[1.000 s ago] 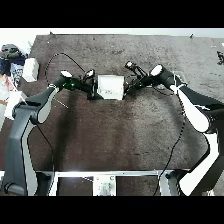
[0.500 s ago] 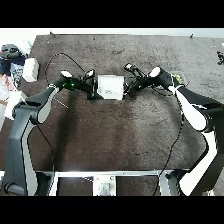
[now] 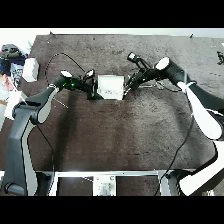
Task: Fold the box and place the chain.
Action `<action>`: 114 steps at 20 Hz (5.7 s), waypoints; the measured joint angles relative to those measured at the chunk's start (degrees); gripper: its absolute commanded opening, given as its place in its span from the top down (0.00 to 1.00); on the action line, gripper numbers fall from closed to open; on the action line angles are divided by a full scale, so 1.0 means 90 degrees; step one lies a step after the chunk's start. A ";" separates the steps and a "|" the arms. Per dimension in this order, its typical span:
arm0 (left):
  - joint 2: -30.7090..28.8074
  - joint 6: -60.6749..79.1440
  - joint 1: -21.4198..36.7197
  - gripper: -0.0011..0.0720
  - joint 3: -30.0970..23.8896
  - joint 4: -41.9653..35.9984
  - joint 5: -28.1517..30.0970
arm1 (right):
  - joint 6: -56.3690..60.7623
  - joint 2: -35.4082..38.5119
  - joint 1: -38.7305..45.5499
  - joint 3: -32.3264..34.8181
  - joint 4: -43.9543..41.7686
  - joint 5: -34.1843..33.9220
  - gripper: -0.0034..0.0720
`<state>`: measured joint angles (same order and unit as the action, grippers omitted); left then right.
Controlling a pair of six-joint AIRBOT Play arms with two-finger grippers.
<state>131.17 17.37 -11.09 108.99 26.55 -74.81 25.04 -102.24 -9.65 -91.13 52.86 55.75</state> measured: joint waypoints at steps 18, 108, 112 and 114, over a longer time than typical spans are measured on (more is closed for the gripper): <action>0.0000 0.0000 0.0000 0.51 0.0000 0.0000 0.0002 | 0.1741 0.0648 -0.0051 0.0121 0.0933 -0.0350 0.42; 0.0000 0.0000 0.0000 0.51 0.0000 -0.0002 0.0005 | 0.5331 0.0136 0.1734 0.2157 -0.0784 -0.2907 0.81; 0.0000 0.0000 0.0000 0.51 0.0000 -0.0002 0.0005 | 0.5071 0.0104 0.1537 0.2171 -0.1071 -0.3191 0.94; 0.0000 0.0000 0.0000 0.51 0.0000 -0.0002 0.0005 | 0.4898 0.0318 0.1362 0.2174 -0.1124 -0.3249 0.94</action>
<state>131.17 17.37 -11.09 108.99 26.52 -74.76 69.12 -99.37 2.61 -71.57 42.74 26.50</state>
